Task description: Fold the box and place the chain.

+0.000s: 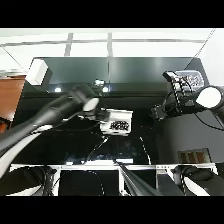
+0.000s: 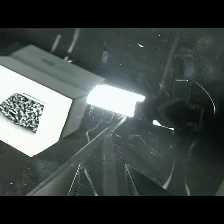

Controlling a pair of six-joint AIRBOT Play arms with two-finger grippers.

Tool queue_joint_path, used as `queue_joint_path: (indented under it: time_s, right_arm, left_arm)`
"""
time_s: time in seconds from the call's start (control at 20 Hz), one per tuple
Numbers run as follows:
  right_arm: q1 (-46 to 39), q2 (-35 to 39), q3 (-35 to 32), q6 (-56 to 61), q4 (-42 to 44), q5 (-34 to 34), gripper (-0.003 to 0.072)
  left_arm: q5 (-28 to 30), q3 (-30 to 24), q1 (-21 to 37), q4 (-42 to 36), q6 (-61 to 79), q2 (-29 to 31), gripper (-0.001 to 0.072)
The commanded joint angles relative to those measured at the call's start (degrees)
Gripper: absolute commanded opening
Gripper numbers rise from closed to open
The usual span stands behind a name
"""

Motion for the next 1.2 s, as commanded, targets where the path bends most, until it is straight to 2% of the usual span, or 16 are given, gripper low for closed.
queue_joint_path:
  time_s: [0.0,0.05,0.15,0.2,0.3,0.35,0.4,0.45,0.5,0.6,0.7,0.9,1.15]
  right_arm:
    - [0.0,0.0,0.0,0.0,-0.5,0.2,0.0344]
    - [0.0,0.0,0.0,0.0,-0.5,0.2,0.0345]
    - [0.0,0.0,0.0,0.0,-0.2,0.0,0.0345]
    - [0.0,0.0,0.0,0.0,-0.2,0.0,0.0344]
    - [0.0,0.0,0.0,0.0,-0.2,0.0,0.0344]
    - [0.0,0.0,0.0,0.1,-0.2,-0.1,0.0345]
    - [0.0,0.0,0.0,1.0,-0.2,-0.2,0.0344]
    - [0.0,0.0,0.0,1.7,-0.2,-0.2,0.0344]
    - [0.0,0.0,0.0,2.3,-0.2,-0.2,0.0344]
    - [0.0,0.0,0.0,2.4,-0.2,-0.1,0.0344]
    - [0.0,0.0,0.0,3.1,-0.2,-0.2,0.0344]
    - [0.0,0.0,0.0,3.3,0.3,-0.1,0.0345]
    - [0.0,0.0,0.0,3.2,1.1,-0.2,0.0344]
  left_arm:
    - [-3.7,-7.5,7.0,8.5,10.1,11.3,0.0587]
    - [-1.9,-11.1,11.1,7.3,13.4,14.6,0.0587]
    - [4.9,-19.3,19.1,-1.7,26.0,20.9,0.0587]
    - [8.1,-23.3,23.0,-11.0,39.0,22.9,0.0587]
    - [7.5,-29.3,29.1,-34.2,71.0,23.4,0.0587]
    - [8.6,-32.1,30.3,-43.0,85.2,23.1,0.0596]
    - [11.3,-34.4,30.1,-49.2,96.6,22.5,0.0699]
    - [13.6,-36.5,29.3,-53.4,108.9,21.7,0.0714]
    - [15.4,-37.3,28.3,-54.2,118.1,20.5,0.0714]
    - [20.0,-37.3,26.8,-54.9,124.3,16.8,0.0714]
    - [21.2,-36.5,27.4,-58.6,130.8,12.5,0.0714]
    - [20.0,-31.4,30.4,-59.4,133.5,4.9,0.0714]
    - [19.1,-26.0,26.9,-59.4,134.5,-1.5,0.0714]
